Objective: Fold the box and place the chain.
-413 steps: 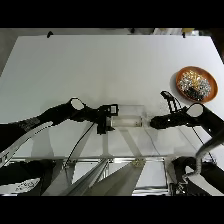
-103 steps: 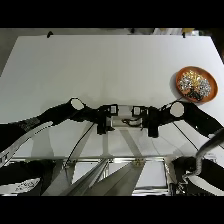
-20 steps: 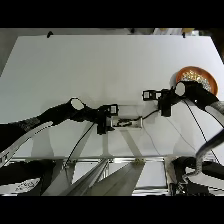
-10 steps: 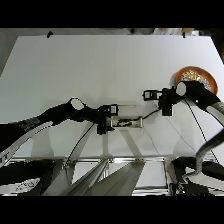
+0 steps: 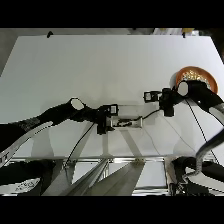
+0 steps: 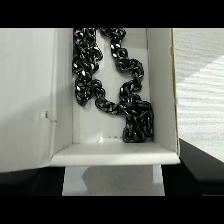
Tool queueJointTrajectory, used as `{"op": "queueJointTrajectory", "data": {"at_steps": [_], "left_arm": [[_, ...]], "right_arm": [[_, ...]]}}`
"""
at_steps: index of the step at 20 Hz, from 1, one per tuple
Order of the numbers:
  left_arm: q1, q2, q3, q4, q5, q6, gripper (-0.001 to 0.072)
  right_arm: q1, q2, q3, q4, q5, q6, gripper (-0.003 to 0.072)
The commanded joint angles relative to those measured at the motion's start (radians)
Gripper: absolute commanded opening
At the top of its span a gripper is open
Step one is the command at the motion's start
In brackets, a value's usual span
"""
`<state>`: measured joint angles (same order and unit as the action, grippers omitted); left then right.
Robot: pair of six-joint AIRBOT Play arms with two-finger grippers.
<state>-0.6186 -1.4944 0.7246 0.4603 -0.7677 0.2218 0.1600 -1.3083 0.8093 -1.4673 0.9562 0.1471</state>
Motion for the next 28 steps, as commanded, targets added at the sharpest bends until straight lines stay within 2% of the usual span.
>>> {"op": "queueJointTrajectory", "data": {"at_steps": [1,5,8,10,15,17,21,25,28], "left_arm": [[0.000,0.000,0.000,0.000,0.000,0.000,0.0362],[0.000,0.000,0.000,0.000,0.000,0.000,0.0362],[0.000,0.000,0.000,0.000,0.000,0.000,0.0362],[0.000,0.000,0.000,0.000,0.000,0.000,0.0362],[0.000,0.000,0.000,0.000,0.000,0.000,0.0362],[0.000,0.000,0.000,0.000,0.000,0.000,0.0362],[0.000,0.000,0.000,0.000,0.000,0.000,0.0362],[0.000,0.000,0.000,0.000,0.000,0.000,0.0362],[0.000,0.000,0.000,0.000,0.000,0.000,0.0362]], "right_arm": [[0.000,-0.026,0.001,0.006,0.013,-0.018,0.0179],[0.000,-0.051,0.001,0.010,0.016,-0.018,0.0164],[0.000,-0.055,0.001,0.018,0.026,-0.018,0.0096],[0.001,-0.053,0.001,0.028,0.048,-0.018,0.0019],[0.037,0.027,0.001,0.026,0.164,-0.008,0.0019],[0.055,0.089,0.001,0.098,0.235,0.064,0.0018],[0.118,0.230,0.001,0.398,0.396,0.092,0.0018],[0.235,0.349,0.001,0.499,0.385,0.092,0.0018],[0.315,0.369,0.001,0.582,0.329,0.133,0.0018]]}}
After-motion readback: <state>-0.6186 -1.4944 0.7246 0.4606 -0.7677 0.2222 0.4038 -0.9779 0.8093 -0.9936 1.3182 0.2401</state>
